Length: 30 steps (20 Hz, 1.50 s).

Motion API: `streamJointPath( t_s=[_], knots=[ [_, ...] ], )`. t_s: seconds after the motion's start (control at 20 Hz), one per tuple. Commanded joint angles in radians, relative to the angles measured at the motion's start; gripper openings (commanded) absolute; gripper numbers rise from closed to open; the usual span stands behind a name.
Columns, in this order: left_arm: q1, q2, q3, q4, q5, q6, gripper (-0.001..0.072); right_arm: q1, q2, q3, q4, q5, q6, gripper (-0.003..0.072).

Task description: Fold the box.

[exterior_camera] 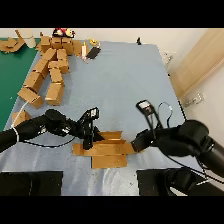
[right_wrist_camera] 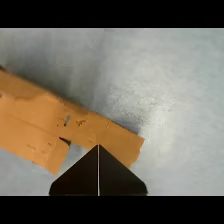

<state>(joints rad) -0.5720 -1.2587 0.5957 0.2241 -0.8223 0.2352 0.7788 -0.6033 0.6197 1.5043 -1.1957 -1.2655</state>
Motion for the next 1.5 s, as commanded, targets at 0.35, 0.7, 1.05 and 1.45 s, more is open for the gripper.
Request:
streamJointPath(
  t_s=[0.35,0.7,1.05,1.45],
  knots=[
    [-0.001,0.0,0.0,0.0,0.0,0.0,0.0011,0.679,-0.081,-0.09,-0.375,0.12,0.119,0.0002],
    [-0.001,0.0,0.0,0.001,0.0,0.0,0.0011,0.802,-0.089,-0.27,-0.391,0.306,0.112,0.0474],
    [-0.001,0.0,0.0,0.0,0.0,0.0,0.0011,0.802,-0.181,-0.27,-0.381,0.325,0.112,0.0474],
    [-0.001,0.0,0.0,0.0,0.0,0.0,0.0011,0.802,-0.243,-0.267,-0.638,0.323,0.212,0.0469]
  ],
)
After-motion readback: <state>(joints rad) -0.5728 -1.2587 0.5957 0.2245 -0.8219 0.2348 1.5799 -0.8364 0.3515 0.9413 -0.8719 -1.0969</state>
